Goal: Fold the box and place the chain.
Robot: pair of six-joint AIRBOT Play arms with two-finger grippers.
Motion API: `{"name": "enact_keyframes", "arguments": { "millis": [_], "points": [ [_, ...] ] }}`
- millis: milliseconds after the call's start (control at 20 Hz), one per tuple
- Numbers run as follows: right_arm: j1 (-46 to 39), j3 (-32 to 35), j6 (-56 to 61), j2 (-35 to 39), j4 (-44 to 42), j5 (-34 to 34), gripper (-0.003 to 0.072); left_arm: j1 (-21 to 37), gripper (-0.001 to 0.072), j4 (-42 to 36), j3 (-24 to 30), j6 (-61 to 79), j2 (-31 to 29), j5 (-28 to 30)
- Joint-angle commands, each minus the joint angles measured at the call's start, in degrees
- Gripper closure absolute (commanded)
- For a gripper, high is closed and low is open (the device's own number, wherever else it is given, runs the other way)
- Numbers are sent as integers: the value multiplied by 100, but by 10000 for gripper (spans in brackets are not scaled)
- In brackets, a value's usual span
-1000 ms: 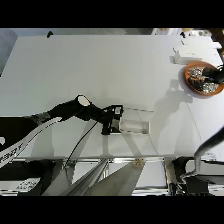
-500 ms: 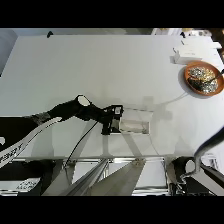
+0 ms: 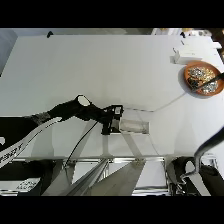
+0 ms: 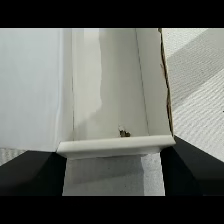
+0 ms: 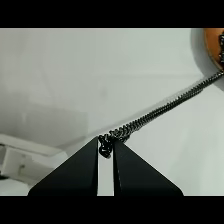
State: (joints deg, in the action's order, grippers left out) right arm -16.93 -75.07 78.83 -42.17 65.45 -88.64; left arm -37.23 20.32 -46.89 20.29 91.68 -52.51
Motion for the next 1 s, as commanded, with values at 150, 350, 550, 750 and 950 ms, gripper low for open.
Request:
{"name": "enact_keyframes", "arguments": {
  "millis": [150,350,550,750,950],
  "points": [
    [1497,1386,81,935,-136,-76,671,0,501,2,-4,2,2,2],
    [2229,2017,264,1213,-678,37,671,0,501,2,-2,2,2,2],
    [3062,2549,584,1357,-911,866,672,0,501,2,-4,2,2,2],
    [4092,3073,835,1344,-887,1954,672,0,501,2,-4,2,2,2],
    [4894,3244,837,1071,-616,2835,671,0,501,2,-4,2,2,0]
  ]
}}
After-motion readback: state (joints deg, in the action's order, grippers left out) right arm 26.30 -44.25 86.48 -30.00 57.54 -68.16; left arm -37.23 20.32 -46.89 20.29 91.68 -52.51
